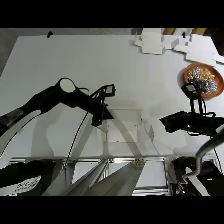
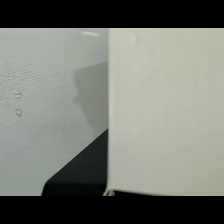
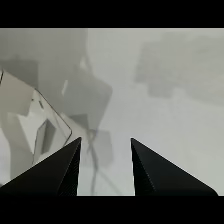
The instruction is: Fold the box and place the chain.
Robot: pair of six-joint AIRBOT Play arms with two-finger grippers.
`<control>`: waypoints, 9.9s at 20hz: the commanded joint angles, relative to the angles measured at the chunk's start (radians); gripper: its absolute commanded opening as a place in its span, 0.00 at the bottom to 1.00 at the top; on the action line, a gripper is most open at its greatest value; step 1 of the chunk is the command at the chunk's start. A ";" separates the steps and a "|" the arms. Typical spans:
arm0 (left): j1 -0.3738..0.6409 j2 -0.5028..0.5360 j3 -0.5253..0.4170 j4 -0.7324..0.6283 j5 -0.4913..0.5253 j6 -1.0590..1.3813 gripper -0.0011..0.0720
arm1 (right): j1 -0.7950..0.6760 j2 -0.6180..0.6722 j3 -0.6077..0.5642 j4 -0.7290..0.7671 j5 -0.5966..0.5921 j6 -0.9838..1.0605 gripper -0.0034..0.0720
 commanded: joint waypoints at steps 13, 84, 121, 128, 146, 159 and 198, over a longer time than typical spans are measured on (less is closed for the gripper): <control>-0.091 -0.080 -0.095 -0.141 0.290 0.390 0.02 | 0.001 0.000 0.007 0.120 -0.042 -0.093 0.50; -0.108 -0.106 -0.012 0.127 0.318 0.196 0.03 | 0.001 0.000 0.007 0.072 0.016 -0.120 0.49; -0.108 -0.106 -0.012 0.127 0.319 0.196 0.03 | 0.568 -0.224 -0.274 -0.030 -0.610 -0.826 0.93; -0.108 -0.106 -0.012 0.127 0.319 0.196 0.03 | 0.421 -0.226 -0.196 -0.015 -0.525 -0.882 0.93; -0.108 -0.106 -0.012 0.127 0.319 0.196 0.03 | 0.171 -0.342 -0.195 0.489 -0.455 -1.431 0.92; -0.108 -0.106 -0.012 0.127 0.319 0.196 0.03 | 0.066 -0.501 -0.175 0.679 -0.367 -1.743 0.92; -0.108 -0.106 -0.012 0.127 0.319 0.196 0.03 | 0.062 -0.687 -0.094 0.697 -0.299 -1.843 0.41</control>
